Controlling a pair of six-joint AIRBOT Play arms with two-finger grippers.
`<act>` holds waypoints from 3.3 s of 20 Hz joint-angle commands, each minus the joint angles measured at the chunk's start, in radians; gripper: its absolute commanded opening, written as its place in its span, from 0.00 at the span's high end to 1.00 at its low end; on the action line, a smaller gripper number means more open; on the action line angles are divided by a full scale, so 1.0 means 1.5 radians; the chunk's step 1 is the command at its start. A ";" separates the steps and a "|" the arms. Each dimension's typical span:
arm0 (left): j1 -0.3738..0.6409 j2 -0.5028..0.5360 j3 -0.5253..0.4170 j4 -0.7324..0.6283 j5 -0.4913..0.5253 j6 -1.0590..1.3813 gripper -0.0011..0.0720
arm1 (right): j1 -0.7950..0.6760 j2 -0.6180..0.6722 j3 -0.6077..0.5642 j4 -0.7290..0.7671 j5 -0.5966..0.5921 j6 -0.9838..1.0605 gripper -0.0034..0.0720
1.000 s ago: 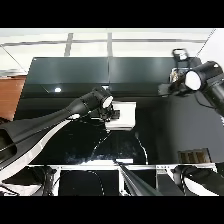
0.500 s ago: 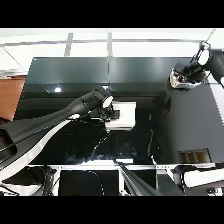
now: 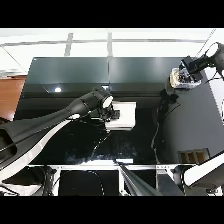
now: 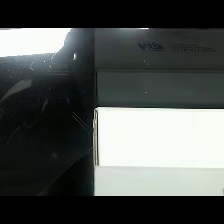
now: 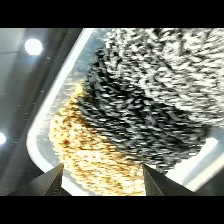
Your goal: Fold the box and place the chain.
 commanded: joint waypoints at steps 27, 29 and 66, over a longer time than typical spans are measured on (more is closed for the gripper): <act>0.001 0.000 0.001 0.000 0.000 0.000 0.95 | -0.002 0.205 0.007 0.072 0.020 -0.446 0.93; 0.001 0.000 0.001 0.000 0.000 0.000 0.95 | -0.001 0.290 0.007 0.072 0.013 -0.469 0.93; 0.001 0.000 0.001 0.000 0.000 0.000 0.95 | 0.325 0.579 -0.161 0.364 0.183 -0.551 0.93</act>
